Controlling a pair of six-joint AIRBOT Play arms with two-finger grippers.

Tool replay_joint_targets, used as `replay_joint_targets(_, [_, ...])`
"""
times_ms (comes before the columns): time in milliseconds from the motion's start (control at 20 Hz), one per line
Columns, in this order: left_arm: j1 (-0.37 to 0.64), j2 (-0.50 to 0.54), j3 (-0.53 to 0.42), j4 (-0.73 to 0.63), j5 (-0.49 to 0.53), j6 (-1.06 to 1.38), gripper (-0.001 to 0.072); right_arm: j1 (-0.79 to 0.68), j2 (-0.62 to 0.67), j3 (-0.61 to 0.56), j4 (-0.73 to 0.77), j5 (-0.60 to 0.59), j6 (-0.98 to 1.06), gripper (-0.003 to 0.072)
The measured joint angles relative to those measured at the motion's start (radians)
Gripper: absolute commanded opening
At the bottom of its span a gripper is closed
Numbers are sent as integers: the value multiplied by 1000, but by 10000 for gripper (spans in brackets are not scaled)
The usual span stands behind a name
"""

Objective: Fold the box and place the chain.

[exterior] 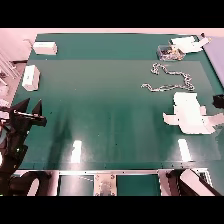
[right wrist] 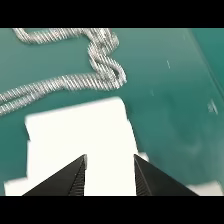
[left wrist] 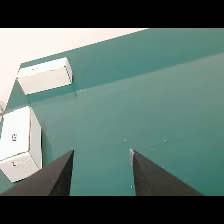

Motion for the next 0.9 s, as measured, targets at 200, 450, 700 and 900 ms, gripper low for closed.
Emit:
replay_joint_targets(200, [0,0,0,0,0,0,419,-143,-153,253,-276,347,244,486])
replay_joint_targets(450, [0,0,0,0,-5,0,419,-183,-324,460,-441,575,359,574])
replay_joint_targets(700, [0,0,0,0,-18,0,419,-143,-474,608,-511,640,373,574])
replay_joint_targets(900, [0,0,0,0,-39,0,419,-104,-592,734,-555,680,351,574])
